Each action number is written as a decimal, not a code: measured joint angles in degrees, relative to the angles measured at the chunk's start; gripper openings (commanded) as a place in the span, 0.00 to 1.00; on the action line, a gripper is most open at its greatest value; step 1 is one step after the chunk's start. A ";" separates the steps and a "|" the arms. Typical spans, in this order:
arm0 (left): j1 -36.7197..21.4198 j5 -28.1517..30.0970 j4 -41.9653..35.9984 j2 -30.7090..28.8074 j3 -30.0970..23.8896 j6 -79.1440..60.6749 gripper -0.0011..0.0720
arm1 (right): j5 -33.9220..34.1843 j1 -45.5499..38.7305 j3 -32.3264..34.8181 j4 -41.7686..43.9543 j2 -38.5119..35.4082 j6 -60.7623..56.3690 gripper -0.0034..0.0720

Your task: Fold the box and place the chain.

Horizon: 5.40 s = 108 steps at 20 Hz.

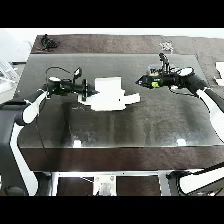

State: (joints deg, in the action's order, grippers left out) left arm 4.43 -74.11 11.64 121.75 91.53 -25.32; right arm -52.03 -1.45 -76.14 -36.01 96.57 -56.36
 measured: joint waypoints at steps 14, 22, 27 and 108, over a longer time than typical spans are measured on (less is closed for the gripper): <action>0.00 1.36 1.11 -0.02 -0.11 -0.61 0.04 | -2.23 4.57 13.16 7.43 -13.81 18.49 0.80; 0.02 1.64 1.09 -0.04 -0.11 -0.61 0.04 | 9.22 16.24 26.77 -0.22 -19.98 50.42 0.80; 0.02 1.68 1.09 -0.04 -0.11 -0.61 0.04 | 17.79 22.43 28.55 -5.99 -18.23 60.43 0.81; 0.04 1.66 0.94 -0.04 -0.11 -0.63 0.04 | -20.28 9.92 -11.91 11.78 20.35 81.46 1.00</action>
State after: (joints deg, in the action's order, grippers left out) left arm 4.47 -72.44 12.58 121.71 91.42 -25.96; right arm -72.31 8.47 -88.05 -24.23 116.92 25.10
